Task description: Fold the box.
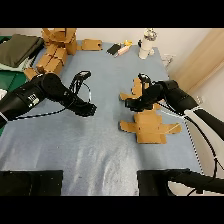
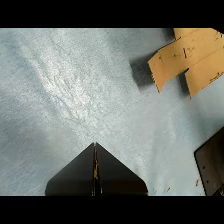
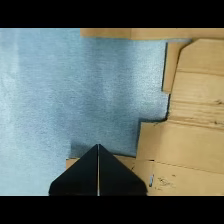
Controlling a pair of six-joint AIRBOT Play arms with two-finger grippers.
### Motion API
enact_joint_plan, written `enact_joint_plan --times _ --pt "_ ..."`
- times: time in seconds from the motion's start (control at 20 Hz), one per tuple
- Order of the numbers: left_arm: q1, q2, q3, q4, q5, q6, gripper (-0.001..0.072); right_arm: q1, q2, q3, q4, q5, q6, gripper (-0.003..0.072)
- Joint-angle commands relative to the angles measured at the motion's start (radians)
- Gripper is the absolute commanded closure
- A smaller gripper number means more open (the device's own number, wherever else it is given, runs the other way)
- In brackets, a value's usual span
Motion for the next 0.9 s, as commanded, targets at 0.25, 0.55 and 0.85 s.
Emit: enact_joint_plan --times 0.25,0.55,0.85 --pt "0.000 -0.001 0.001 0.000 0.000 0.000 0.0698 0.005 -0.001 0.000 -0.012 0.006 0.011 0.0681" --pt "0.000 -0.001 0.001 0.000 0.000 0.000 0.0698 -0.176 -0.012 0.063 -0.422 -0.180 0.002 0.0563" --pt "0.000 -0.001 0.001 0.000 0.000 0.000 0.0698 -0.794 -0.031 0.058 -0.154 -0.248 -0.303 0.0203"
